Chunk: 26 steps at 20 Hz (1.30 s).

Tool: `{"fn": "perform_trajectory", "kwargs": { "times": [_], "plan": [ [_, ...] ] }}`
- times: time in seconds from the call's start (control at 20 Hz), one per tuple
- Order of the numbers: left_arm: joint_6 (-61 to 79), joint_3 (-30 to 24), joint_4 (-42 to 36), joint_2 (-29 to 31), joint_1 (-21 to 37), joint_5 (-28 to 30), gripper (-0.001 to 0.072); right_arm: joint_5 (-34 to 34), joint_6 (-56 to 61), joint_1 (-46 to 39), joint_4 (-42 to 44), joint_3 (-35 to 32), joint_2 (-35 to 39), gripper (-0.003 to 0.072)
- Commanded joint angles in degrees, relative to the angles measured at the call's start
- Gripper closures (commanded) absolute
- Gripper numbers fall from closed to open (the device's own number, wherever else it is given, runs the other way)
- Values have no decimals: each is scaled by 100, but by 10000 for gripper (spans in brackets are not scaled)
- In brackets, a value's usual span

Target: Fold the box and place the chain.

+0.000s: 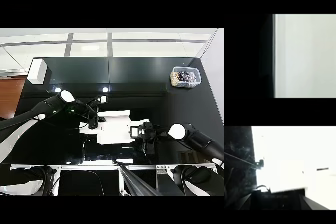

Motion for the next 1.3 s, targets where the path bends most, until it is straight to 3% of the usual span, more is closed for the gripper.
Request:
{"fn": "perform_trajectory", "kwargs": {
  "times": [0.0, 0.1, 0.2, 0.45, 0.6, 0.7, 1.0, 1.25],
  "plan": [
    [0, 4, 7, -4, -28, -2, 685, -857, -328, 308, 402, 4, -155, 9],
    [0, 4, 7, -4, -66, 0, 685, -1384, -326, 343, 870, 4, -153, 9],
    [0, 4, 4, -4, -66, 0, 685, -1449, -319, 339, 962, 55, -149, 8],
    [0, 4, 7, -4, -61, 7, 685, -927, -308, 273, 426, 378, 142, 9],
    [0, 4, 7, -4, -61, 11, 685, 131, -319, 223, -140, 374, 131, 9],
    [0, 4, 7, -4, -61, 11, 685, 452, -529, 295, -306, 345, 66, 9],
    [-2, 4, 4, -4, -61, 11, 685, -903, -673, 658, 57, 317, -579, 9],
    [0, 4, 4, -4, -61, 13, 685, -973, -155, 568, 20, 365, -184, 10]
  ]
}}
